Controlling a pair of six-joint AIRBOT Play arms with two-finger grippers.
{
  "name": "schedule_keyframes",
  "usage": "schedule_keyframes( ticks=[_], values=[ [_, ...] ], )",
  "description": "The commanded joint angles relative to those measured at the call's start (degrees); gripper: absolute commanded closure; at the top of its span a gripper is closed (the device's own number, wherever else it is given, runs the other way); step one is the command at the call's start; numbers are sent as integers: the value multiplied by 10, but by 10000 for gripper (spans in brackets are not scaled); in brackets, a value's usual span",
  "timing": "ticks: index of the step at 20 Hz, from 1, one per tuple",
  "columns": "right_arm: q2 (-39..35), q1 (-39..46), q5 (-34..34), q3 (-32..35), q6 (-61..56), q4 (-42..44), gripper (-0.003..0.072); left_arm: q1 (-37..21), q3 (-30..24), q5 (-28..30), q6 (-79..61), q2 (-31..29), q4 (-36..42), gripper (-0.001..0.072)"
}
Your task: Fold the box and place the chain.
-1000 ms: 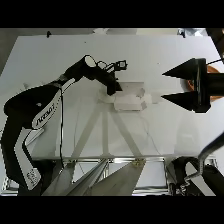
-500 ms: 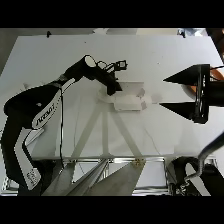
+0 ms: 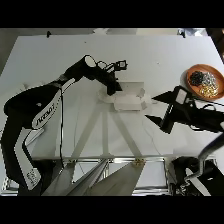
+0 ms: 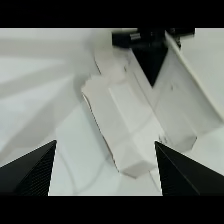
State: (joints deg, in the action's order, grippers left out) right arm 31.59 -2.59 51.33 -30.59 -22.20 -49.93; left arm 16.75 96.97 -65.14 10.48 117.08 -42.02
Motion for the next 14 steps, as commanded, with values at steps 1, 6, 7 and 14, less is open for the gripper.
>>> schedule_keyframes(
  ticks=[1,6,7,14],
  values=[
    [16,-16,-122,78,-15,-54,-7,0,0,0,0,0,0,695],
    [144,-16,-209,86,64,-52,-7,0,0,0,0,0,0,695],
    [164,-16,-228,86,76,-52,-7,0,0,0,0,0,0,695],
    [248,-1,-312,86,125,-38,-7,0,0,0,0,0,0,695]
  ],
)
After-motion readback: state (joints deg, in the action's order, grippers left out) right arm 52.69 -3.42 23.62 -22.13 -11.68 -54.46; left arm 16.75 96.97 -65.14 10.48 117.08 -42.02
